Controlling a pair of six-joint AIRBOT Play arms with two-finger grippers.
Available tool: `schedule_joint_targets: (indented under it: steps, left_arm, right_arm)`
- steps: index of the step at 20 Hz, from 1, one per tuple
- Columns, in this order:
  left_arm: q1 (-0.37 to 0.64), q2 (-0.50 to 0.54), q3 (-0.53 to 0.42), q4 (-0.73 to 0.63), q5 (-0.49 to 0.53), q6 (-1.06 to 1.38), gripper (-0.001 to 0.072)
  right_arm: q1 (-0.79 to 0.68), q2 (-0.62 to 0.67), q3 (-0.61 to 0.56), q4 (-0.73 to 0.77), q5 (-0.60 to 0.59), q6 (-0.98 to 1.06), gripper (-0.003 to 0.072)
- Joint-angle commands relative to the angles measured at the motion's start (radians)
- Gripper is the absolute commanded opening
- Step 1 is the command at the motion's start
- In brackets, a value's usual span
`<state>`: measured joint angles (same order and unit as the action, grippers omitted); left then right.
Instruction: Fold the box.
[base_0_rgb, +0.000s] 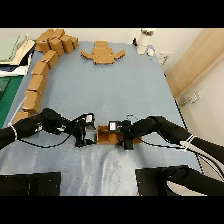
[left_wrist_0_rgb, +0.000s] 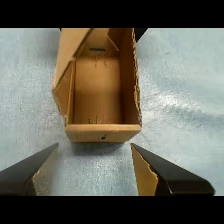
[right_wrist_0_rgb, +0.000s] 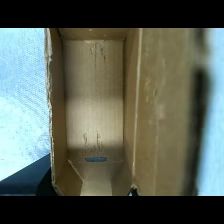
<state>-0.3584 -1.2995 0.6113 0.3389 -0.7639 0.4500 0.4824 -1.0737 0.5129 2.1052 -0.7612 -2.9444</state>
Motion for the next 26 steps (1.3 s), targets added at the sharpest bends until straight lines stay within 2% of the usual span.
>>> schedule_joint_targets:
  steps: [1,12,18,19,20,21,26]
  left_arm:
    - [-0.044,-0.002,-0.002,-0.003,0.059,0.014,0.0689]
    - [-0.130,-0.017,0.010,-0.002,0.157,0.003,0.0689]
    - [-0.156,-0.030,0.023,0.052,0.156,-0.017,0.0686]
    - [-0.159,-0.030,0.023,0.067,0.155,-0.023,0.0626]
    - [-0.159,-0.031,0.023,0.086,0.150,-0.026,0.0501]
    - [-0.160,-0.031,0.023,0.100,0.143,-0.029,0.0455]
    - [-0.159,-0.031,0.023,0.098,0.154,-0.032,0.0456]
  right_arm:
    - [0.000,0.001,0.001,0.000,0.000,0.000,0.0499]
    - [0.000,0.001,0.001,0.000,0.000,0.000,0.0499]
    - [0.000,0.001,0.001,0.000,0.000,0.000,0.0499]
    - [0.000,0.001,0.001,0.000,0.000,0.000,0.0499]
    - [0.000,0.001,0.001,0.000,0.000,0.000,0.0499]
    - [0.000,0.001,0.001,0.000,0.000,0.000,0.0499]
    - [0.000,0.001,0.001,0.000,0.000,0.000,0.0500]
